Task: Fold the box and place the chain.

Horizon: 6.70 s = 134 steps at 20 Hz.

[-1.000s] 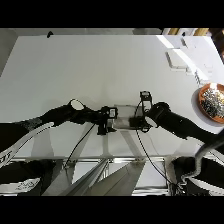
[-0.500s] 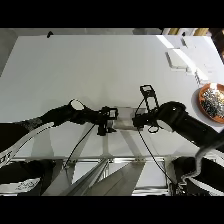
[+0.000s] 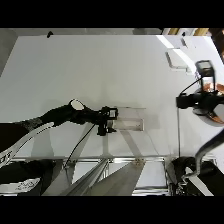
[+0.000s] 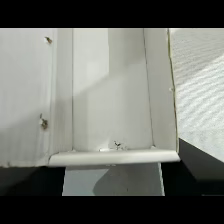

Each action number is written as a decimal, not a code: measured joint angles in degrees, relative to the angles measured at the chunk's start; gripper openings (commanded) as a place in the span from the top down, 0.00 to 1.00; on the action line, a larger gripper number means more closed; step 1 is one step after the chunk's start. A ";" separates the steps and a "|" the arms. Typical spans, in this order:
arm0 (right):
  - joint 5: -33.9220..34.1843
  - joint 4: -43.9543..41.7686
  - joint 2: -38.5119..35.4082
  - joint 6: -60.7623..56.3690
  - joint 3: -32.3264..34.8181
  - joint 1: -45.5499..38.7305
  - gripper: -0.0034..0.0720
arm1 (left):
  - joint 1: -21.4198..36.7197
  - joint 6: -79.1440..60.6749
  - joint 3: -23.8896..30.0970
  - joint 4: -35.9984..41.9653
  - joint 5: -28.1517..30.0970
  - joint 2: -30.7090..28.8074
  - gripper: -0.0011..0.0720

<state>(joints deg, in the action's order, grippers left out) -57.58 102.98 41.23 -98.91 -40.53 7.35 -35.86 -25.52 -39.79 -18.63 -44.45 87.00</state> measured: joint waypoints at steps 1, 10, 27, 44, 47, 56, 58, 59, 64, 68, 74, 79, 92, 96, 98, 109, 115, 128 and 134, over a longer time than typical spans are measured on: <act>2.10 0.72 0.46 1.57 -0.07 -5.46 0.36 | 0.00 0.00 0.00 0.00 0.02 0.00 0.61; 13.53 1.97 14.71 5.97 -0.07 -34.53 0.57 | 0.00 0.02 0.00 0.02 0.02 0.00 0.61; 19.47 -4.31 27.85 12.22 -0.09 -40.52 0.60 | 0.00 0.02 0.00 0.02 0.02 0.00 0.61; 15.80 -6.25 22.21 12.46 -0.02 -37.86 0.93 | 0.00 0.00 0.00 0.00 0.02 0.00 0.61; 13.07 -8.83 15.06 12.61 -0.02 -34.86 0.93 | 0.00 0.00 0.00 0.00 0.02 0.00 0.61; -1.53 -25.42 -5.95 23.41 0.00 -18.32 0.93 | 0.00 0.02 0.00 0.00 0.02 0.00 0.61; -4.72 -29.44 -9.11 27.17 0.00 -13.81 0.93 | 0.00 0.00 0.00 0.00 0.02 0.00 0.61; -5.99 -31.56 -10.25 28.81 0.00 -11.72 0.93 | 0.00 0.00 0.00 0.00 0.02 0.00 0.61; -9.75 -44.26 -12.87 36.39 0.00 -0.33 0.93 | 0.00 0.00 0.00 0.02 0.02 0.00 0.61; -5.99 -49.37 -12.15 39.50 0.00 9.88 0.93 | 0.00 0.02 0.00 0.02 0.02 0.00 0.61; 3.45 -49.37 -4.79 40.65 0.00 20.70 0.93 | 0.00 0.02 0.00 0.02 0.02 0.00 0.61; 7.80 -48.74 4.63 40.87 0.00 24.65 0.93 | 0.00 0.02 0.00 0.00 0.02 0.00 0.61; 8.81 -37.16 11.10 43.63 0.00 28.50 0.40 | 0.00 0.00 0.00 0.02 0.02 0.00 0.61; -0.28 -29.40 6.01 54.14 0.00 23.76 0.74 | 0.00 0.02 0.00 0.00 0.02 0.00 0.61; -3.65 -27.10 4.68 60.48 0.76 19.71 0.74 | 0.00 0.00 0.00 0.00 0.04 0.00 0.61; 2.25 -24.48 5.35 87.32 14.36 7.63 0.74 | 0.00 0.02 0.00 0.00 0.04 0.00 0.61; 5.92 -24.04 10.01 89.92 15.45 7.21 0.74 | 0.00 0.00 0.00 0.00 0.02 0.00 0.61; 9.60 -23.65 14.82 90.36 15.72 7.19 0.93 | 0.00 0.00 0.00 0.02 0.02 0.00 0.61; 8.17 -24.46 8.48 88.46 15.78 7.17 0.93 | 0.00 0.02 0.00 0.00 0.04 0.00 0.61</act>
<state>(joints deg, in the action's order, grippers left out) -49.41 78.52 49.71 -10.46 -24.75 14.52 -35.86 -25.50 -39.79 -18.63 -44.40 87.00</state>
